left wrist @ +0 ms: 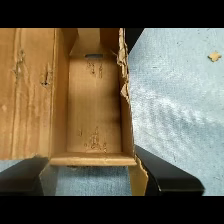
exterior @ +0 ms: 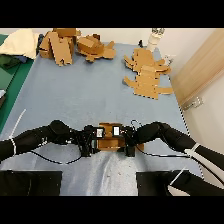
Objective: Fold the box.
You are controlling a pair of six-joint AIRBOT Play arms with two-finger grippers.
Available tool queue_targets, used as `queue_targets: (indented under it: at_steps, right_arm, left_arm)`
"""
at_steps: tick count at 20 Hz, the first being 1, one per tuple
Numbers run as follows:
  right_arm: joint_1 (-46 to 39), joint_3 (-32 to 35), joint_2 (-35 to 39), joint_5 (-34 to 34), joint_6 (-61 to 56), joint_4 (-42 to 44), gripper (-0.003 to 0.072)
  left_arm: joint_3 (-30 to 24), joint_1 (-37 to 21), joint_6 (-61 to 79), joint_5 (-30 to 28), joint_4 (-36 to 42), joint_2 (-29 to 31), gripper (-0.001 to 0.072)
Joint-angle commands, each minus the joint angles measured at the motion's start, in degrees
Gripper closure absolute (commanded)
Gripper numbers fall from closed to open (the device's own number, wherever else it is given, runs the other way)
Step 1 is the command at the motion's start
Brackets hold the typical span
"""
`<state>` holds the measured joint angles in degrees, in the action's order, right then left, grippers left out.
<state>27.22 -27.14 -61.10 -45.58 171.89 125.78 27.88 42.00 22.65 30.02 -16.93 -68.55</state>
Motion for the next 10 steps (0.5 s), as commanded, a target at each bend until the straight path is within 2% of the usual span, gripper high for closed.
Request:
queue_targets:
  at_steps: [1, 4, 6, 10]
  right_arm:
    - [0.04, -0.04, -0.02, 0.00, 0.04, 0.02, 0.0163]
    - [0.04, -0.04, 0.00, -0.57, 0.02, 0.02, 0.0162]
    - [0.04, -0.04, 0.00, -1.03, 0.00, -0.04, 0.0102]
    - [0.04, -0.07, 0.42, -2.21, -5.75, -1.81, 0.0079]
  left_arm:
    - [0.02, 0.15, -1.29, -0.57, -1.44, -0.02, 0.0226]
    - [0.02, 0.15, -1.36, -0.57, -1.55, -0.02, 0.0225]
    - [0.02, 0.15, -1.49, -0.63, -1.55, -0.02, 0.0225]
    - [0.02, 0.15, -1.57, -0.76, -1.55, -0.02, 0.0225]
